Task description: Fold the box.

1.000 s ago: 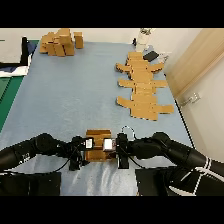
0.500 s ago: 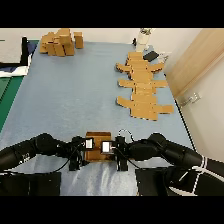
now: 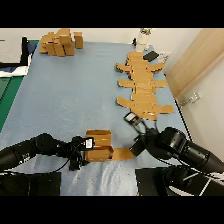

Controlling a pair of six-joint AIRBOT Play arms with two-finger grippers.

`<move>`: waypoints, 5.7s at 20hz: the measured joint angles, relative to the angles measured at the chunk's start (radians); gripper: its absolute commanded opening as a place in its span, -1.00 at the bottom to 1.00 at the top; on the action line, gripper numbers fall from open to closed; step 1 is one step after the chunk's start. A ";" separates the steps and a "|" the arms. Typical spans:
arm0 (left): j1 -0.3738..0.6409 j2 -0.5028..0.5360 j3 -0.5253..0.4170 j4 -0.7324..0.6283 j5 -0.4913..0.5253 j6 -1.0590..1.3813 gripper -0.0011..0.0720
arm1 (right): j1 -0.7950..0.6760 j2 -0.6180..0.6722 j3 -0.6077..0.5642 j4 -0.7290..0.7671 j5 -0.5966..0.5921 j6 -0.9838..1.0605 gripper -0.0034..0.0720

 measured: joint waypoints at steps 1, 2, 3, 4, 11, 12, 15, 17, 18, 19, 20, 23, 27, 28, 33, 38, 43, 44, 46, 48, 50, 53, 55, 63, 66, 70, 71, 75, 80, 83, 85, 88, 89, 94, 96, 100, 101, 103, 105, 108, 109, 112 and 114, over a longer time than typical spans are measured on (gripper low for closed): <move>0.000 0.000 0.000 0.000 0.000 0.000 0.64 | -0.020 0.003 -0.019 0.023 -0.010 0.065 -0.91; 0.000 0.000 0.000 0.000 0.000 0.000 0.64 | -0.035 0.003 -0.040 0.063 -0.005 0.114 -0.91; 0.000 0.000 0.000 0.000 0.000 0.000 0.64 | -0.045 0.001 -0.064 0.116 0.020 0.153 -0.91; 0.000 0.000 0.000 0.000 0.000 0.000 0.64 | -0.050 -0.005 -0.085 0.166 0.056 0.183 -0.91; 0.000 0.000 0.000 0.000 0.000 0.000 0.64 | 0.029 -0.079 -0.138 0.396 0.282 0.258 -0.91; 0.000 0.000 0.000 0.000 0.000 0.000 0.64 | 0.047 -0.087 -0.137 0.412 0.302 0.264 -0.91; 0.000 0.000 0.000 0.000 0.000 0.000 0.64 | 0.080 -0.091 -0.112 0.445 0.328 0.267 -0.91; 0.000 0.000 0.000 0.000 0.000 0.000 0.64 | 0.091 -0.089 -0.080 0.446 0.323 0.271 -0.91; 0.000 0.000 0.000 0.000 0.000 0.000 0.64 | 0.094 -0.089 -0.064 0.446 0.308 0.271 -0.90; 0.000 0.000 0.000 0.000 0.000 0.000 0.64 | 0.095 -0.088 -0.046 0.439 0.293 0.271 -0.88; 0.000 0.000 0.000 0.000 0.000 0.000 0.64 | 0.097 -0.087 -0.027 0.434 0.280 0.271 -0.81; 0.000 0.000 0.000 0.000 0.000 0.000 0.64 | 0.100 -0.087 0.016 0.418 0.233 0.271 -0.15; 0.000 0.000 0.000 0.000 0.000 0.000 0.64 | 0.101 -0.087 0.041 0.408 0.208 0.271 -0.14; 0.000 0.000 0.000 0.000 0.000 0.000 0.64 | 0.101 -0.087 0.044 0.409 0.206 0.271 -0.05; 0.000 0.000 0.000 0.000 0.000 0.000 0.64 | 0.101 -0.087 0.050 0.433 0.207 0.271 0.10; 0.000 0.000 0.000 0.000 0.000 0.000 0.64 | 0.101 -0.104 0.051 0.470 0.236 0.267 0.10; 0.000 0.000 0.000 0.000 0.000 0.000 0.64 | 0.101 -0.209 0.098 0.491 0.232 0.264 0.10; 0.000 0.000 0.000 0.000 0.000 0.000 0.64 | 0.102 -0.229 0.119 0.489 0.216 0.264 0.10; 0.000 0.000 0.000 0.000 0.000 0.000 0.64 | 0.103 -0.271 0.164 0.478 0.183 0.286 0.10; 0.000 0.000 0.000 0.000 0.000 0.000 0.64 | 0.107 -0.307 0.198 0.464 0.150 0.331 0.10; 0.000 0.000 0.000 0.000 0.000 0.000 0.64 | 0.130 -0.346 0.229 0.438 0.121 0.405 0.09; 0.000 0.000 0.000 0.000 0.000 0.000 0.64 | 0.195 -0.416 0.285 0.373 0.081 0.547 0.09; 0.000 0.000 0.000 0.000 0.000 0.000 0.64 | 0.235 -0.471 0.331 0.324 0.047 0.644 0.09; 0.000 0.000 0.000 0.001 0.002 0.001 0.64 | 0.293 -0.636 0.458 0.227 -0.106 0.817 -0.91; 0.000 0.000 0.000 0.001 0.002 0.001 0.64 | 0.311 -0.649 0.468 0.206 -0.123 0.839 -0.87; 0.000 0.000 0.000 0.000 -0.002 0.000 0.64 | 0.332 -0.647 0.472 0.191 -0.137 0.852 -0.13; 0.000 0.000 0.000 0.000 -0.002 0.000 0.64 | 0.336 -0.642 0.472 0.193 -0.144 0.855 -0.13; 0.000 0.000 0.000 0.000 -0.002 0.000 0.64 | 0.341 -0.581 0.472 0.190 -0.174 0.860 -0.13; 0.000 0.000 0.000 0.000 -0.001 0.000 0.64 | 0.344 -0.443 0.471 0.165 -0.257 0.879 -0.44; 0.000 0.000 0.000 0.000 -0.001 0.000 0.64 | 0.307 -0.374 0.448 0.110 -0.298 0.872 -0.88; 0.000 0.000 0.000 0.000 -0.001 0.000 0.64 | 0.215 -0.352 0.402 0.105 -0.257 0.788 -0.91; 0.000 0.000 0.000 0.000 -0.001 0.000 0.64 | -0.030 -0.366 0.322 0.232 -0.063 0.500 -0.91; 0.000 0.000 0.000 0.000 -0.001 0.000 0.64 | -0.124 -0.387 0.305 0.328 0.010 0.347 -0.91; 0.000 0.000 0.000 0.000 -0.001 0.000 0.64 | -0.407 -0.539 0.315 0.927 0.063 -0.537 -0.91; 0.000 0.000 0.000 0.000 -0.001 0.000 0.64 | -0.415 -0.563 0.322 1.057 0.029 -0.767 -0.91; 0.000 0.000 0.000 0.000 -0.001 0.000 0.64 | -0.317 -0.494 0.293 1.133 0.077 -0.996 -0.91; 0.000 0.000 0.000 0.000 -0.001 0.000 0.64 | -0.274 -0.455 0.275 1.117 0.134 -1.021 -0.91; 0.000 0.000 0.000 0.000 -0.001 0.000 0.64 | -0.169 -0.373 0.230 1.020 0.259 -1.034 -0.91; 0.000 0.000 0.000 0.000 0.000 0.000 0.64 | -0.052 -0.299 0.177 0.859 0.404 -0.961 -0.91; 0.000 0.000 0.000 0.000 -0.001 0.000 0.64 | 0.116 -0.230 0.114 0.559 0.541 -0.745 -0.91; 0.000 0.000 0.000 0.000 0.000 0.000 0.64 | 0.174 -0.217 0.098 0.436 0.570 -0.652 -0.91; 0.000 0.000 0.000 0.000 0.000 0.000 0.64 | 0.349 -0.195 0.071 0.060 0.598 -0.386 -0.91; 0.000 0.000 0.000 0.000 0.000 0.000 0.64 | 0.445 -0.181 0.064 -0.142 0.588 -0.253 -0.90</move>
